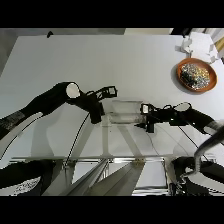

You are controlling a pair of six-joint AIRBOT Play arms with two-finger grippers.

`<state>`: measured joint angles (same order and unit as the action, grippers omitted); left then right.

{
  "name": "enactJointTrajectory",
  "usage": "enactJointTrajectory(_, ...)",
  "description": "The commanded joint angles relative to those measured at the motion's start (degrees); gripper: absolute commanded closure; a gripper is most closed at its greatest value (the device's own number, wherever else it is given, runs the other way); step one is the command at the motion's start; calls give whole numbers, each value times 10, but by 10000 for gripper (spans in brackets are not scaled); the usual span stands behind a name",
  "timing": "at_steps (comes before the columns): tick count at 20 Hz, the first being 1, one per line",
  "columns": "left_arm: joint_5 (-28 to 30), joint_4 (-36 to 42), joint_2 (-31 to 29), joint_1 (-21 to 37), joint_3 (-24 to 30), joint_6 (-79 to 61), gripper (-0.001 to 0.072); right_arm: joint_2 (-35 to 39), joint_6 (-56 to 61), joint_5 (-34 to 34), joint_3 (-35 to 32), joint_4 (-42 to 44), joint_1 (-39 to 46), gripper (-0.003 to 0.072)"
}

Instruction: Fold the box and place the chain.

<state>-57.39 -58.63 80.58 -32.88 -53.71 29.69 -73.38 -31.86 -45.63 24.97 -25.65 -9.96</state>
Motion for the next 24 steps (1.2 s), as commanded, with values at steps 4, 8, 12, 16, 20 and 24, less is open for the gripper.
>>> enactJointTrajectory(4,-56,-62,11,1,13,-42,700,0,0,0,0,0,0,275)
enactJointTrajectory(8,21,-29,12,-1,13,-140,358,0,0,0,0,0,0,275)
enactJointTrajectory(12,70,-8,12,-1,13,-207,269,0,0,0,0,0,0,275)
enactJointTrajectory(16,64,25,20,-2,13,-283,327,0,0,0,0,0,0,275)
enactJointTrajectory(20,47,29,42,-15,14,-312,382,0,0,0,0,0,0,275)
enactJointTrajectory(24,57,56,47,-30,14,-325,390,0,0,0,0,0,0,275)
